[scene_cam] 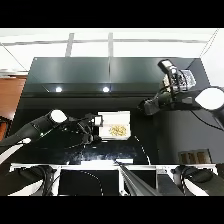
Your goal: Fold the box and place the chain.
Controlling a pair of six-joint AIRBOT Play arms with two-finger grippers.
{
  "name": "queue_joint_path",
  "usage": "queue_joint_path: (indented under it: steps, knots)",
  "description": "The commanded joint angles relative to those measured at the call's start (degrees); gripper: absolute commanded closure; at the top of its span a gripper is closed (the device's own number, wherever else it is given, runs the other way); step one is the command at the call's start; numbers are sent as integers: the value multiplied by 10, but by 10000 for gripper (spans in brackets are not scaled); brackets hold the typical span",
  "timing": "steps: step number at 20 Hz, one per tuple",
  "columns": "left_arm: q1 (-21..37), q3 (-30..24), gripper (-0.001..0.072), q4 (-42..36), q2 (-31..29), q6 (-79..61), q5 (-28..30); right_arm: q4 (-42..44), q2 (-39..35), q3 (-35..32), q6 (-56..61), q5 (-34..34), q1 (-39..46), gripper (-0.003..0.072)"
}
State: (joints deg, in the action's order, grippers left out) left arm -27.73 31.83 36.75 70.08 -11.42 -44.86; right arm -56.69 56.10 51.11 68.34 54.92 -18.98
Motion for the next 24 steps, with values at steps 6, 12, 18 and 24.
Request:
queue_joint_path:
  steps: [6,12,18,24]
  knots:
    - [1,1,492,-17,4,-25,-4,187,123,1,-271,34,-5,30]
    - [1,1,492,-17,4,-25,-4,186,123,1,-383,89,-10,30]
    - [1,6,492,-16,4,0,-8,187,123,1,-510,95,-27,30]
    - [1,17,492,-14,4,14,-7,130,123,0,-517,96,-54,29]
